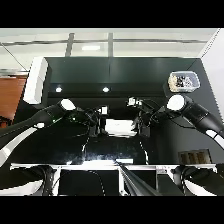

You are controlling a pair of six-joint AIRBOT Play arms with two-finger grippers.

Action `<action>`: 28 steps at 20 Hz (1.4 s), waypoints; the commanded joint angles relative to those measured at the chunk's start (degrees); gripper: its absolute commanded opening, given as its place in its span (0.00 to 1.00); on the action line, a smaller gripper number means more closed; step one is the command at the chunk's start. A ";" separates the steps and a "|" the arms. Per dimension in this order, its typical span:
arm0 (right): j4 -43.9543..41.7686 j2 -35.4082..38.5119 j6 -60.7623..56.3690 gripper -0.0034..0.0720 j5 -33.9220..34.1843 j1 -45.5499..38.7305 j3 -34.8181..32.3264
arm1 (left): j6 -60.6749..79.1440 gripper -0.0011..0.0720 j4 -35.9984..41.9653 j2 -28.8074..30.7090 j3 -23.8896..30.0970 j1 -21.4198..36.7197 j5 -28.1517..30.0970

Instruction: Fold the box and place the chain.

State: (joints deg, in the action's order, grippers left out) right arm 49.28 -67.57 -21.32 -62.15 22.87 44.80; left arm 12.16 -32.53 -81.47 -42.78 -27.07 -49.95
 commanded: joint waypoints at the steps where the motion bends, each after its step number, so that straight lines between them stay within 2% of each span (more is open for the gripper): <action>1: -0.11 0.02 0.07 0.41 0.33 0.04 0.07 | 0.04 0.69 0.15 -0.04 -0.02 0.04 -0.07; 5: -1.22 0.26 -0.31 0.41 0.44 0.00 0.15 | 0.04 0.69 0.15 -0.04 -0.02 0.04 -0.07; 10: -1.27 5.05 -13.16 0.41 -3.87 -3.10 1.79 | 0.04 0.69 0.15 -0.04 -0.02 0.04 -0.07; 11: -1.44 5.57 -17.53 0.29 -6.01 -4.48 1.70 | 0.04 0.69 0.15 -0.04 -0.02 0.04 -0.07; 12: -2.14 5.60 -21.97 0.07 -8.68 -5.90 1.27 | 0.04 0.69 0.17 -0.04 -0.02 0.04 -0.07; 13: -3.82 5.60 -25.66 0.06 -9.70 -6.88 -0.15 | 0.04 0.69 0.15 -0.04 -0.02 0.04 -0.04; 15: -12.37 5.55 -28.06 0.06 -8.17 -7.48 -4.83 | 0.04 0.69 0.15 -0.04 -0.02 0.04 -0.04; 17: -24.33 5.29 -27.98 0.06 -3.50 -7.32 -9.68 | 0.04 0.69 0.15 -0.04 -0.02 0.04 -0.02; 19: -32.09 4.55 -28.02 0.06 2.34 -6.36 -12.33 | 0.04 0.69 0.17 -0.04 -0.02 0.04 -0.02; 21: -32.92 2.75 -28.24 0.06 5.11 -4.52 -12.46 | 0.04 0.69 0.15 -0.04 -0.02 0.04 -0.04; 25: -29.38 -2.03 -30.12 0.06 6.80 -2.80 -12.46 | 0.04 0.69 0.15 -0.04 -0.02 0.04 -0.04; 28: -28.87 -2.75 -30.14 0.06 9.51 -2.80 -12.46 | 0.04 0.69 0.15 -0.04 -0.02 0.04 -0.04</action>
State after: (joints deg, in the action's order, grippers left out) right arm 20.14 -69.01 -50.89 -55.96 19.73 32.58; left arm 12.29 -32.38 -81.47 -42.78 -27.03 -49.95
